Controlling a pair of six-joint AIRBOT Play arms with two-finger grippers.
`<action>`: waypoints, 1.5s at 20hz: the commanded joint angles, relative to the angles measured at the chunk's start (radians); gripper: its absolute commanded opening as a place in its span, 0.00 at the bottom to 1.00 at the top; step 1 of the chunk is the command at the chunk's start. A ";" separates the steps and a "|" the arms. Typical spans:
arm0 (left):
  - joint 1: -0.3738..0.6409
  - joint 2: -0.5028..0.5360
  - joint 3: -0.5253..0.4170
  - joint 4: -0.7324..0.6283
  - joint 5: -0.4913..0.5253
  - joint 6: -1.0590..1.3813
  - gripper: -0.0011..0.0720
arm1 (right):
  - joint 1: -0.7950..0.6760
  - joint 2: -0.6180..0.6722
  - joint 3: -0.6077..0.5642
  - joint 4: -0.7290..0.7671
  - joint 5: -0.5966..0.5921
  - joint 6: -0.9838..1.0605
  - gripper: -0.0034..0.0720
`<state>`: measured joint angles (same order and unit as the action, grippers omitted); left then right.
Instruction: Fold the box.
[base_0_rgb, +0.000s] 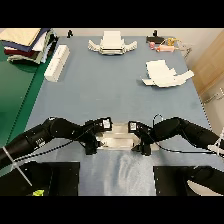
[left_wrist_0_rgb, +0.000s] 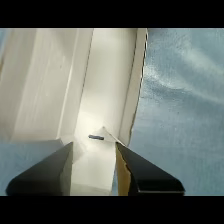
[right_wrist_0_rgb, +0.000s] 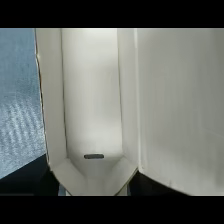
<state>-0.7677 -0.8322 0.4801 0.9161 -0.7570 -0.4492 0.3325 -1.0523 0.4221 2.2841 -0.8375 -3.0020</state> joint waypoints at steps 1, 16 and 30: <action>0.034 0.097 0.001 0.050 -0.084 -0.094 0.47 | 0.000 0.000 0.001 0.000 0.000 0.000 0.63; 0.031 -0.097 0.002 -0.045 -0.003 0.124 0.16 | 0.000 0.000 0.001 0.000 0.000 0.000 0.63; 0.041 0.009 0.045 0.090 -0.116 -0.050 0.16 | 0.000 0.000 0.001 0.000 0.000 0.000 0.63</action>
